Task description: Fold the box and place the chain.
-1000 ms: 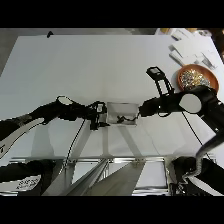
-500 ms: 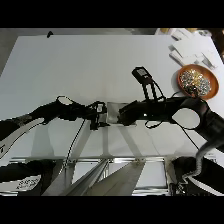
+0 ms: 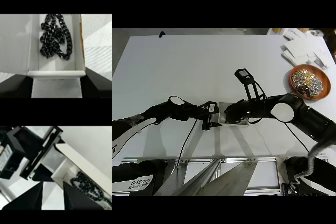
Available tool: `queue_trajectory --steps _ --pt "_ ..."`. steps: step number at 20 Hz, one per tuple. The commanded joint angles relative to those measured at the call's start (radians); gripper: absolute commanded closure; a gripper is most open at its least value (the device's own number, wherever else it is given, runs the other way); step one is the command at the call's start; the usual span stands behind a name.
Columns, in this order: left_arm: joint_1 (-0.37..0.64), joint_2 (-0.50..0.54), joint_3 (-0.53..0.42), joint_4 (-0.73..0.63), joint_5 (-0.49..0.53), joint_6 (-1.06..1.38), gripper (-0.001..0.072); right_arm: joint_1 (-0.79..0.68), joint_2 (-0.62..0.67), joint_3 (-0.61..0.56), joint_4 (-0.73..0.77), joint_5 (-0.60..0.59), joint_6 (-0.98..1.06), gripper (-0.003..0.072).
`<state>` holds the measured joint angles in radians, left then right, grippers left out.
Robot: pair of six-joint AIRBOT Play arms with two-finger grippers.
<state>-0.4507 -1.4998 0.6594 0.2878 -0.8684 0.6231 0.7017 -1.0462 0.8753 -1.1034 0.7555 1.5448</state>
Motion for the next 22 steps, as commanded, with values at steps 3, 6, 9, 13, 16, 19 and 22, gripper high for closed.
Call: queue_trajectory --steps 3,6,9,13,16,19,22 --pt "0.000 0.001 0.000 0.000 0.000 0.000 0.0639 -0.181 -0.010 0.144 -0.052 0.055 -0.036 0.0671" --pt "0.000 0.001 0.000 0.000 0.000 0.000 0.0639 -0.320 -0.031 0.146 -0.214 0.095 0.032 0.0670" --pt "0.000 0.001 0.000 0.000 0.001 0.000 0.0639 -0.417 -0.101 0.141 -0.366 0.224 0.084 0.0670" --pt "0.000 0.001 0.000 0.000 0.000 0.000 0.0639 -0.454 -0.202 0.100 -0.378 0.288 0.082 0.0386" --pt "0.000 0.001 0.000 0.000 0.000 0.000 0.0639 -0.451 -0.267 0.076 -0.378 0.282 0.132 0.0370" --pt "0.000 0.001 0.000 0.000 0.000 0.000 0.0639 -0.451 -0.307 0.059 -0.377 0.277 0.161 0.0370" --pt "0.000 0.001 0.000 0.000 0.000 0.000 0.0639 -0.451 -0.335 0.046 -0.378 0.277 0.179 0.0417"
